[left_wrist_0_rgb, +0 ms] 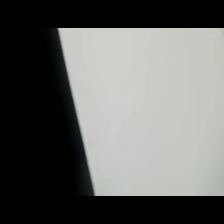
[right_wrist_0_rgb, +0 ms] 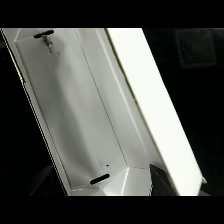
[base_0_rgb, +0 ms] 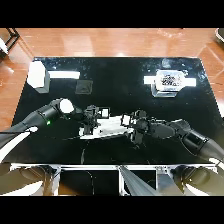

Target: Fold the box and place the chain.

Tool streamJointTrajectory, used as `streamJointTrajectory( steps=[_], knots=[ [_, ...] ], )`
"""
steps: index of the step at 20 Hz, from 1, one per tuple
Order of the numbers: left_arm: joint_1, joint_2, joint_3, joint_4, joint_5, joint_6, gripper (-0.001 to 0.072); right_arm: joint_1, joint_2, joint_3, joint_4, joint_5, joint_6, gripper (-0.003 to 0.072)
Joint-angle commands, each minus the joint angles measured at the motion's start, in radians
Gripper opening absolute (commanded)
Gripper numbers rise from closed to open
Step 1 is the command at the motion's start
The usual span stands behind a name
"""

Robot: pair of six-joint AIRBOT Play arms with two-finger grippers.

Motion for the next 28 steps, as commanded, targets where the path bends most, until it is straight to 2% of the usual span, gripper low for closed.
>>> streamJointTrajectory(
  steps=[1,10,18,27,28],
  knots=[
    [0.0,0.001,0.0,0.0,-0.001,0.0,0.0017,-0.005,-0.028,0.0,0.051,0.025,-0.041,0.07],
    [0.0,0.001,0.0,0.0,-0.001,0.0,0.0017,-0.077,-0.029,0.014,0.056,-0.017,-0.041,0.07],
    [0.0,0.002,0.0,0.0,-0.009,0.002,0.0016,-0.128,-0.029,0.058,0.058,-0.139,-0.05,0.07],
    [0.0,0.002,0.0,0.0,-0.009,0.002,0.0016,-0.127,-0.038,0.059,0.136,-0.14,-0.197,0.0699],
    [0.0,0.002,0.0,0.0,-0.009,0.002,0.0016,-0.127,-0.048,0.06,0.163,-0.153,-0.219,0.0668]
  ],
)
